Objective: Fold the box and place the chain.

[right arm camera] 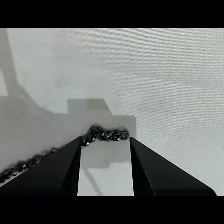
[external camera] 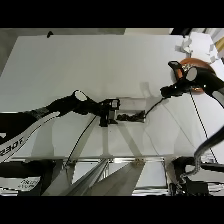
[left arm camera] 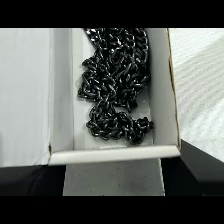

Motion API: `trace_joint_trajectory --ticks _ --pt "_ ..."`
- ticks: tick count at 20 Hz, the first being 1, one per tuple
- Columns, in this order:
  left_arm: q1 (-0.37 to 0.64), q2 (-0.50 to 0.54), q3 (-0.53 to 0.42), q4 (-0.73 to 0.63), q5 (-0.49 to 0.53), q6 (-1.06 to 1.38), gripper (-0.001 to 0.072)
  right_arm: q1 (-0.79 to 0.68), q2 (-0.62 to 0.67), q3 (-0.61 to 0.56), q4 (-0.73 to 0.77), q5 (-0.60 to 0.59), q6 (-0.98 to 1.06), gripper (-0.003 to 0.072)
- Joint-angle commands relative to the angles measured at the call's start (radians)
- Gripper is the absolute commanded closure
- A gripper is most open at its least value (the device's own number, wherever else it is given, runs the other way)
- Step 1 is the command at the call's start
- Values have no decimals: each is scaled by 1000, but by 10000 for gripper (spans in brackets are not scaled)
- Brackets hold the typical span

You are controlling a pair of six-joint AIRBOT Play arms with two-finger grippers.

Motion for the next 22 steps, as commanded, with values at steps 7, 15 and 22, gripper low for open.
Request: trace_joint_trajectory --ticks 7,15,22 --pt "0 0 0 0 0 0 678 6 -66 5 -10 48 0 418" --pt "0 0 0 0 0 0 678 57 -8 5 -21 85 0 670" --pt "0 0 0 0 0 0 678 62 264 5 67 212 -1 671"
